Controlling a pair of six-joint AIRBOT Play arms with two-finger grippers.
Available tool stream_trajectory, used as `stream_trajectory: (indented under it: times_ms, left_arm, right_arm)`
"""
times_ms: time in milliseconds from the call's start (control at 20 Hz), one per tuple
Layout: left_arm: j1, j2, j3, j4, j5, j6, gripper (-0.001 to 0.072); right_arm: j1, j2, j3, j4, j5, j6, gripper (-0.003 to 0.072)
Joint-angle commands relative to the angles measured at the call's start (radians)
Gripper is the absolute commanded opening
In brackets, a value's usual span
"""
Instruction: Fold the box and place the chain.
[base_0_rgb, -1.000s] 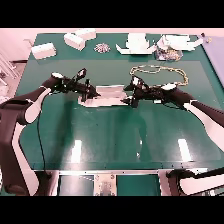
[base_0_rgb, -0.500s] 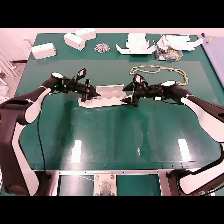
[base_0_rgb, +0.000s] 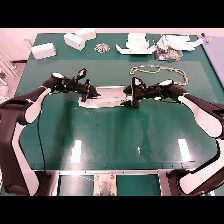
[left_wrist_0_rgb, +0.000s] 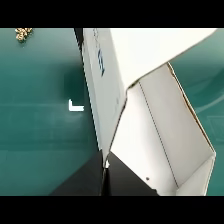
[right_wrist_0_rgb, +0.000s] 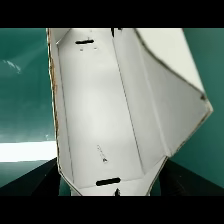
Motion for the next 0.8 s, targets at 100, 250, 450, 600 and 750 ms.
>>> stream_trajectory:
  times_ms: [100,250,450,600,750]
  left_arm:
    - [0.0,0.001,0.0,0.0,0.004,0.0,0.002]
    - [0.0,0.001,0.0,0.0,0.005,0.0,0.0019]
    - [0.0,0.001,0.0,0.0,0.005,0.0,0.0019]
    - [0.0,0.001,0.0,0.0,0.005,0.0,0.002]
    - [0.0,0.001,0.0,0.0,0.005,0.0,0.0019]
  right_arm:
    - [0.005,-0.006,0.016,-0.01,0.016,-0.019,0.0683]
    - [0.018,-0.01,0.024,-0.011,0.039,-0.02,0.0683]
    - [0.024,-0.064,0.063,-0.011,0.062,-0.008,0.0683]
    - [0.024,-0.079,0.085,-0.012,0.062,0.0,0.0683]
    - [0.024,-0.08,0.086,-0.024,0.066,0.0,0.0683]
